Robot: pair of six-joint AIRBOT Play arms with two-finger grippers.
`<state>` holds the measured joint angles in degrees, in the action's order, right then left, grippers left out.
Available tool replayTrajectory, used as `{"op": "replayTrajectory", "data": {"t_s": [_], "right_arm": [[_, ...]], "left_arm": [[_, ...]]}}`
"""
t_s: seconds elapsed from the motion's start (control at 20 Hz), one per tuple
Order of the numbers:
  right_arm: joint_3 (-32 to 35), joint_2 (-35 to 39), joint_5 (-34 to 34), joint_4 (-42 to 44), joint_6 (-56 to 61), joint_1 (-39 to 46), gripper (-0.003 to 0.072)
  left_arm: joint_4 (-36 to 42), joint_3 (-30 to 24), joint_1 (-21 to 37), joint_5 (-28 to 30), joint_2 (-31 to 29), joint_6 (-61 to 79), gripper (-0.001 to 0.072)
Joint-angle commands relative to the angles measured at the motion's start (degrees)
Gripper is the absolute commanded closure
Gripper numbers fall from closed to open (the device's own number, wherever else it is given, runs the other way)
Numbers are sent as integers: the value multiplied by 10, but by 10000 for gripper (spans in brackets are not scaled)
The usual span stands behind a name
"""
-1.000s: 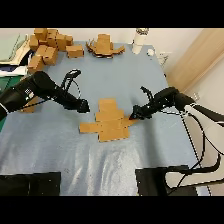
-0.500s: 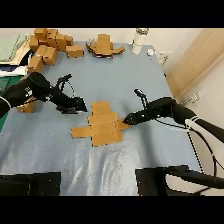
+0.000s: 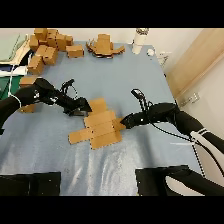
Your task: Fold the box.
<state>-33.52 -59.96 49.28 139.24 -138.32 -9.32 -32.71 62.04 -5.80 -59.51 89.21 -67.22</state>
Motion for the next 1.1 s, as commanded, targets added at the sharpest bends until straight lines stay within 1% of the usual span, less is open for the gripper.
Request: {"op": "replayTrajectory", "data": {"t_s": [0.0, 0.1, 0.2, 0.3, 0.4, 0.5, 0.6, 0.65, 0.7, 0.75, 0.9, 0.95, 1.0, 1.05], "right_arm": [[2, 21, 13, 0, -1, -4, 683], [5, 21, 22, 1, -1, -4, 683], [7, 21, 22, -1, 0, -4, 683], [8, 21, 22, -2, 3, -4, 683], [8, 21, 22, -2, 3, -4, 683], [7, 21, 22, -2, 3, -4, 683], [7, 21, 22, -2, 3, -4, 683], [7, 21, 22, -4, 3, -4, 683], [7, 21, 22, -4, 3, -4, 683], [7, 21, 22, -4, 3, -4, 683], [7, 21, 22, -4, 3, -4, 683], [8, 21, 22, -4, 3, -4, 683], [8, 21, 22, -4, 3, -4, 683], [8, 21, 22, -4, 3, -4, 683]], "left_arm": [[8, 0, 1, 36, 9, 7, 42], [25, 0, 1, 47, 19, 32, 43], [88, 0, 0, 40, 35, 90, 43], [169, 0, 1, 13, 50, 169, 43], [221, 0, 0, -34, 63, 218, 44], [215, 0, 1, -89, 69, 229, 44], [204, 0, 1, -123, 70, 230, 45], [204, 0, 1, -135, 70, 236, 84], [204, 0, 1, -140, 70, 245, 195], [204, 0, 1, -140, 70, 248, 242], [204, 0, 1, -140, 70, 255, 247], [203, 0, 1, -141, 70, 258, 387], [198, 0, 1, -142, 70, 261, 507], [192, 0, 1, -142, 70, 261, 503]]}}
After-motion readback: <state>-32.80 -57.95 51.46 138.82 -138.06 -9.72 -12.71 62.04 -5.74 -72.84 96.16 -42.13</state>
